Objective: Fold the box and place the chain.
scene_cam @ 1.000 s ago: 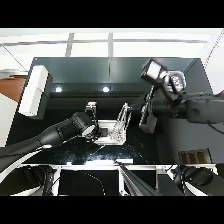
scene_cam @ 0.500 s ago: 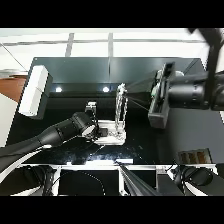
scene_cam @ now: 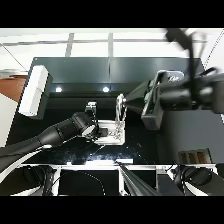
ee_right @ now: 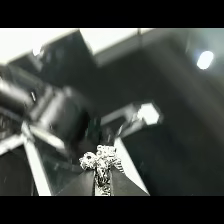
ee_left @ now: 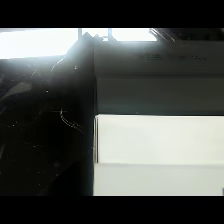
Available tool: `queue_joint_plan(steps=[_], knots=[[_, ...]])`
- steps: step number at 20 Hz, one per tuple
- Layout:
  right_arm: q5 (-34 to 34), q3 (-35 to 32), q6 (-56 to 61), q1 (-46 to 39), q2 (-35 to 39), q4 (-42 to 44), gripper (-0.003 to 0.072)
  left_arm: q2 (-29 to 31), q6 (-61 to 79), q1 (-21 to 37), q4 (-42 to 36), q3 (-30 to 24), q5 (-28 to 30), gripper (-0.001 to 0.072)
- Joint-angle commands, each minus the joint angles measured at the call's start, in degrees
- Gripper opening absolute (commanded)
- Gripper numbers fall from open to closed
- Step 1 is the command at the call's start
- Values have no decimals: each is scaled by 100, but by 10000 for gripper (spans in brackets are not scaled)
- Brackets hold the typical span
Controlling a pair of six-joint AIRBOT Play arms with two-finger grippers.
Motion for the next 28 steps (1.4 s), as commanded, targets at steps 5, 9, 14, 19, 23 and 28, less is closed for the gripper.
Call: queue_joint_plan(steps=[5,9,14,19,23,28], knots=[[-295,-546,76,238,-844,146,31,-2,0,-2,0,-2,-2,30],[-590,-544,195,-168,-876,87,496,-2,0,-2,0,0,4,30],[-1644,-544,227,-1287,-828,-133,617,-4,-2,-2,7,50,0,28],[-1475,-544,229,-2503,-719,-262,617,-114,-503,-2,280,262,-4,27],[-1392,-546,229,-2618,-719,-258,617,-315,-472,9,306,511,31,35],[-1338,-546,227,-2623,-719,-267,617,-284,92,20,328,981,-793,536]])
